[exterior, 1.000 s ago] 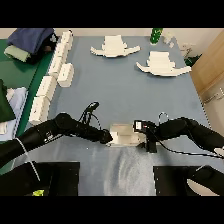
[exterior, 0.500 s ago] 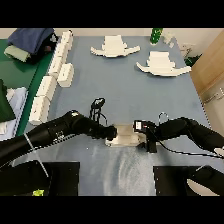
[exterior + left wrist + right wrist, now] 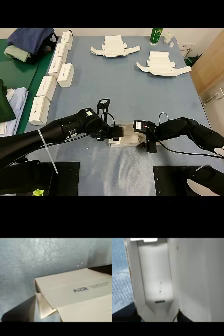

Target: Fold the box.

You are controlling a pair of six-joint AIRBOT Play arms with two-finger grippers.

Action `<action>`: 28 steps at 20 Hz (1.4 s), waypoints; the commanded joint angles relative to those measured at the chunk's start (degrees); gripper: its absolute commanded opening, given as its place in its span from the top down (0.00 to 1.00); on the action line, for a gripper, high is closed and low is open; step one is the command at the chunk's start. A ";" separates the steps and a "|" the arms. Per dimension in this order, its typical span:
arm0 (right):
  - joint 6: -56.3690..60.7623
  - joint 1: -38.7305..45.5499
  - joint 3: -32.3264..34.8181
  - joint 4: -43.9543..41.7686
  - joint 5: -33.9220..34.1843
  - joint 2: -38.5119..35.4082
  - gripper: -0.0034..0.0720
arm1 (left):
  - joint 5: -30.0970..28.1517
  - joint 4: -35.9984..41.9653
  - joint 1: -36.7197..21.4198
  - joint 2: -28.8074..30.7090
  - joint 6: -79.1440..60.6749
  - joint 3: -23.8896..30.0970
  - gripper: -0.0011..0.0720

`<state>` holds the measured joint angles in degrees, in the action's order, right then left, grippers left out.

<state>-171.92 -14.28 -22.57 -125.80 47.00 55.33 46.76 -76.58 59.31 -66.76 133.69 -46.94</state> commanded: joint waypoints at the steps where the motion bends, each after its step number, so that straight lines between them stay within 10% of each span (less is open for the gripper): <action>1: 0.02 -0.02 0.02 0.00 -0.02 -0.04 0.28 | 2.97 -1.97 1.16 -0.37 5.25 -0.85 0.50; 23: 0.02 -0.02 0.02 0.00 -0.02 -0.04 0.28 | 18.64 -11.98 7.50 -15.39 11.74 -15.98 0.51; 28: 0.02 -0.02 0.02 0.00 -0.02 -0.04 0.28 | 18.88 -11.91 7.50 -15.39 11.85 -15.98 0.76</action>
<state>-171.89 -14.28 -22.57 -125.78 46.98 55.33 65.56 -88.51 66.76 -81.89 145.53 -62.63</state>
